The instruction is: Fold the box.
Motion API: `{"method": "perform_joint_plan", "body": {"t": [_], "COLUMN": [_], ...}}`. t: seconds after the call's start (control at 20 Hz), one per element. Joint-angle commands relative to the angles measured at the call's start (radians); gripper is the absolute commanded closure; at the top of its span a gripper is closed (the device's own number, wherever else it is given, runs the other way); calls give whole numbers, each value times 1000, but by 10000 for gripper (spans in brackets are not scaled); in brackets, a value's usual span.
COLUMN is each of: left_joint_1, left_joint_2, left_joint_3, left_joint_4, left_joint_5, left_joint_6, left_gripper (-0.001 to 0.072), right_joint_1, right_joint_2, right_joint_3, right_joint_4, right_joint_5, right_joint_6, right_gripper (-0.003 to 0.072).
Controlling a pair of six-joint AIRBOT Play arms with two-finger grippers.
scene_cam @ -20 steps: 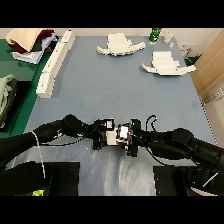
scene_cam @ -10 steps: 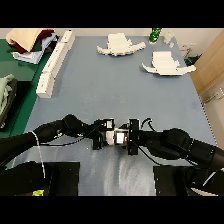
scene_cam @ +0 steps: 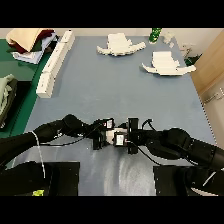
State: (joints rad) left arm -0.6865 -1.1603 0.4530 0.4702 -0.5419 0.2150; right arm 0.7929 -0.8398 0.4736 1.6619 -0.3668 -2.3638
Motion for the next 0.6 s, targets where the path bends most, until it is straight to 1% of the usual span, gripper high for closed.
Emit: {"method": "perform_joint_plan", "body": {"t": [0.0,0.25,0.4,0.45,0.5,0.55], "left_joint_1": [0,0,0,0,0,0], "left_joint_2": [1,1,1,1,1,1], "left_joint_3": [1,1,1,1,1,1], "left_joint_4": [1,1,1,1,1,1], "left_joint_5": [0,0,0,0,0,0], "left_joint_6": [2,2,2,2,2,2], "left_gripper": [336,336,336,336,336,336], "right_joint_1": [0,0,-4,-8,-8,-8], "right_joint_2": [13,19,6,-5,-16,-24], "right_joint_3": [3,3,3,3,3,3], "right_joint_4": [2,2,-10,-22,-36,-45], "right_joint_5": [18,27,50,62,71,74], "right_joint_6": [-5,-5,-5,-5,-5,-5], "right_gripper": [173,173,198,304,335,335]}}
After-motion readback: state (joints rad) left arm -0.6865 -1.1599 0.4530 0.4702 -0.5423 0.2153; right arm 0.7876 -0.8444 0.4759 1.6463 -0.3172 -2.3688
